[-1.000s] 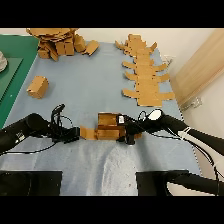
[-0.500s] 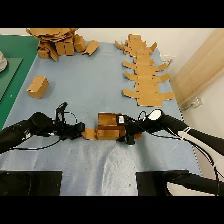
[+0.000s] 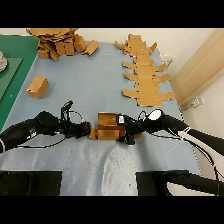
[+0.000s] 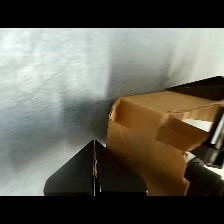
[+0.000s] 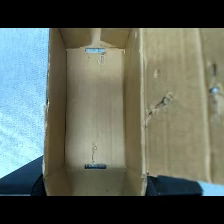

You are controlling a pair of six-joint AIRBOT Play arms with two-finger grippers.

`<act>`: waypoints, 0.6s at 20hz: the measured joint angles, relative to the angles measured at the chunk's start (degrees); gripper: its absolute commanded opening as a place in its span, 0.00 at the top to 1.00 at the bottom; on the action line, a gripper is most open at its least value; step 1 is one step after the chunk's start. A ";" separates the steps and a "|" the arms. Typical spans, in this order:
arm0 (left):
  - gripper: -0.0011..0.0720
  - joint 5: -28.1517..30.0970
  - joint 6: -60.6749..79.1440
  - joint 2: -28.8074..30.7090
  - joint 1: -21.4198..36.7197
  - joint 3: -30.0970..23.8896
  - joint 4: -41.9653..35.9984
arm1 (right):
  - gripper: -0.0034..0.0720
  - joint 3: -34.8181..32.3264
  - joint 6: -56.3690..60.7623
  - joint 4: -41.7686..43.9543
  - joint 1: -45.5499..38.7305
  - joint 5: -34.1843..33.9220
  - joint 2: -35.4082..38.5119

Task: Fold the box.

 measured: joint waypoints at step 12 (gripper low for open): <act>0.61 -3.85 1.29 -0.15 -0.66 4.79 -2.67 | 0.17 0.00 0.00 0.00 0.00 0.00 0.00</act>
